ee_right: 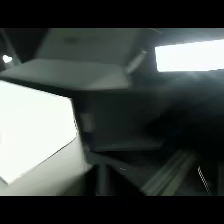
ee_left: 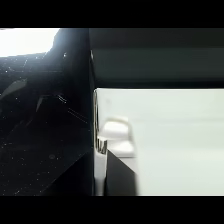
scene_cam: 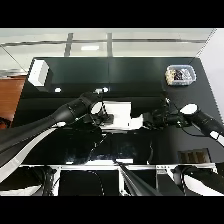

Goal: Fold the box and place the chain.

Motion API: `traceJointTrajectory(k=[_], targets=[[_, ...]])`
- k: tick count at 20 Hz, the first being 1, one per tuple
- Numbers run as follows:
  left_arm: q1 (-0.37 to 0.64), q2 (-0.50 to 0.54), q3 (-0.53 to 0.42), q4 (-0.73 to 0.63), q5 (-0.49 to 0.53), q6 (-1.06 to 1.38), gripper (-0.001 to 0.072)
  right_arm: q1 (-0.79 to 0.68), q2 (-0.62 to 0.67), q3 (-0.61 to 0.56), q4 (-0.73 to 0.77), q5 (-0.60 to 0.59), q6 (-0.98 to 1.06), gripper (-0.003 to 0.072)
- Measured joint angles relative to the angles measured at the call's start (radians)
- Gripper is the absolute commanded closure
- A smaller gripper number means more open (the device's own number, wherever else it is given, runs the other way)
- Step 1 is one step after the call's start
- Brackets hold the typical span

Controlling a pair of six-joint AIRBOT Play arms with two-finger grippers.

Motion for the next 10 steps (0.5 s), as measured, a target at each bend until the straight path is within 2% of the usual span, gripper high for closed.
traceJointTrajectory(k=[1,6,8,9,10], targets=[[0.000,0.000,0.000,0.000,0.000,0.000,0.0685,0.009,-0.003,0.022,0.001,0.013,-0.005,0.0128],[0.000,0.000,0.000,0.000,0.000,0.000,0.0685,0.030,-0.010,0.101,0.001,0.084,-0.015,0.0131],[0.000,0.000,0.000,0.000,0.000,0.000,0.0685,0.042,-0.011,0.113,0.005,0.094,-0.018,0.0165],[0.000,0.000,0.000,0.000,0.000,0.000,0.0684,0.052,-0.011,0.117,0.008,0.095,-0.018,0.0329],[0.000,0.000,0.000,0.000,0.000,0.000,0.0685,0.067,-0.012,0.121,0.012,0.093,-0.017,0.0329]])
